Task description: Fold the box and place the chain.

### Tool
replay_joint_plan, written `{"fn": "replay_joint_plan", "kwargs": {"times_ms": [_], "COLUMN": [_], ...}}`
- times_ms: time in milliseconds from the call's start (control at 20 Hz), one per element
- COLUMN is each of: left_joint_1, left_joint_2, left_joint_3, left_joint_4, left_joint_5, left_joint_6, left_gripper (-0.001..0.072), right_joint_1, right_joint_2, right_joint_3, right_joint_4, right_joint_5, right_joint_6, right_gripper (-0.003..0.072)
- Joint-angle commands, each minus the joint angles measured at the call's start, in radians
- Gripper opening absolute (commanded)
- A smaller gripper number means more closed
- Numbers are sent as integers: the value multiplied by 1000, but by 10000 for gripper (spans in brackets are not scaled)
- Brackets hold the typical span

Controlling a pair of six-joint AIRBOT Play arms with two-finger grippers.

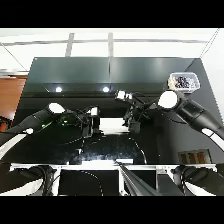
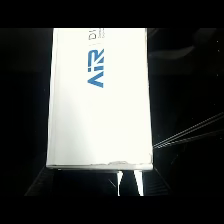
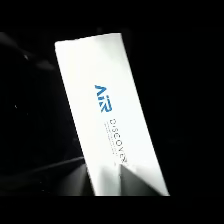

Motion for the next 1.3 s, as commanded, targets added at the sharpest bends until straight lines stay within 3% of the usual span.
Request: {"fn": "replay_joint_plan", "kwargs": {"times_ms": [0,200,350,500,700,1050,1250], "left_joint_1": [-1,-1,-1,-1,-1,-1,-1], "left_joint_2": [-1,-1,-1,-1,-1,-1,-1], "left_joint_3": [0,0,0,0,0,0,0], "left_joint_4": [0,0,0,0,0,-1,-1], "left_joint_5": [0,0,1,1,1,1,0], "left_joint_6": [0,0,0,0,0,0,0], "left_gripper": [409,409,409,409,409,409,408], "right_joint_1": [-29,-35,-35,-35,-31,-31,-43], "right_joint_2": [27,-2,-74,-145,-199,-197,-125], "right_joint_3": [-12,-83,-88,-88,-88,-87,-86], "right_joint_4": [79,384,457,457,351,335,332], "right_joint_5": [44,-66,-87,-63,-63,-70,-53], "right_joint_6": [418,476,493,514,566,575,573], "right_gripper": [11,11,11,12,12,12,11]}}
